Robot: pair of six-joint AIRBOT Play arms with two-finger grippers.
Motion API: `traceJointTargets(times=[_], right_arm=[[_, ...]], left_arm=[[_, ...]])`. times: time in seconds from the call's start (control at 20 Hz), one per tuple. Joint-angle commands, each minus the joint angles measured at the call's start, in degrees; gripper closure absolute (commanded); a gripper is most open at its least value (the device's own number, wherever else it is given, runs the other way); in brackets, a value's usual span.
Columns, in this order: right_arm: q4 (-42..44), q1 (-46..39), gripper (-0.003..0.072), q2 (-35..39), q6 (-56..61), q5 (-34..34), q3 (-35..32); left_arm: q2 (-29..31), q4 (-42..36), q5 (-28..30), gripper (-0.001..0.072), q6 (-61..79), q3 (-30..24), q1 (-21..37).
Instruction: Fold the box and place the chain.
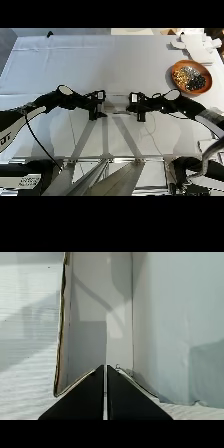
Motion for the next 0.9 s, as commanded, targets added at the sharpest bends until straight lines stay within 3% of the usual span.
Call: traceJointTargets(times=[0.0,0.3,0.55,0.75,0.85], right_arm=[[-2.9,-0.1,0.0675,2.0,4.2,0.7,0.0],[-14.1,-1.0,0.0676,14.1,21.6,1.0,0.0],[-18.5,-11.6,0.0676,25.0,47.8,1.0,0.0],[-28.8,-20.5,0.0676,24.7,75.4,2.6,-0.1],[-34.1,-21.8,0.0679,22.6,81.6,6.1,-0.1]], left_arm=[[0.0,0.0,0.0,0.0434,0.0,0.0,0.0],[0.0,0.0,0.0,0.0434,0.0,0.0,0.0],[0.0,0.0,0.0,0.0434,0.0,0.0,0.0],[0.0,0.0,0.0,0.0434,0.0,0.0,0.0],[0.0,0.0,0.0,0.0434,0.0,0.0,0.0]])
